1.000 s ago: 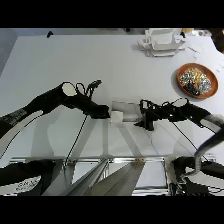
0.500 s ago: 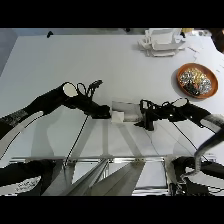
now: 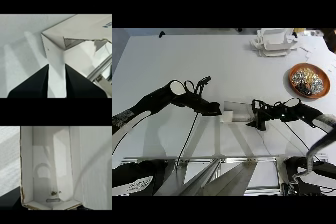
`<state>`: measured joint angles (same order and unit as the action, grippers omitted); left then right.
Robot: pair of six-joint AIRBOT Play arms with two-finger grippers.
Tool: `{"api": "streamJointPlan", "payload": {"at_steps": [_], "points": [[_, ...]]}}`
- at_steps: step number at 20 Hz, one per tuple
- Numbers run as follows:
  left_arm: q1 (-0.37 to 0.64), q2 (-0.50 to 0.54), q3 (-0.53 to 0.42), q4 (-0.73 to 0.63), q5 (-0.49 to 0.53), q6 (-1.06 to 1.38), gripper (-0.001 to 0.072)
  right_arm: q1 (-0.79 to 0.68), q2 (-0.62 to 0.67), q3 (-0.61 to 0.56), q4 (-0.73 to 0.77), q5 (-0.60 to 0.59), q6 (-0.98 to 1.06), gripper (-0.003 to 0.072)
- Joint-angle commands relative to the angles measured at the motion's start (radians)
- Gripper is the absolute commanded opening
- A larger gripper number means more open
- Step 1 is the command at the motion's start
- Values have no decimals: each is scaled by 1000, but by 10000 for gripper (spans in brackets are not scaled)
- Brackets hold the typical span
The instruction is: Fold the box and place the chain.
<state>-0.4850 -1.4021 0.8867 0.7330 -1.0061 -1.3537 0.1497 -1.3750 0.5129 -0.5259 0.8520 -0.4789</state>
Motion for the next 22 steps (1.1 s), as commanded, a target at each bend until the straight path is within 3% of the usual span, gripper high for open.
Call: {"api": "streamJointPlan", "payload": {"at_steps": [1,6,8,16,22], "points": [[-4,9,1,5,-17,0,231,0,1,0,0,0,0,400],[-51,8,1,9,-17,-1,237,0,1,0,0,0,0,400],[-69,8,1,30,11,-43,354,1,1,0,0,0,0,400],[-134,7,3,110,163,-204,354,0,1,0,0,0,0,400],[-149,0,36,178,181,-314,354,0,1,0,0,0,0,400]]}}
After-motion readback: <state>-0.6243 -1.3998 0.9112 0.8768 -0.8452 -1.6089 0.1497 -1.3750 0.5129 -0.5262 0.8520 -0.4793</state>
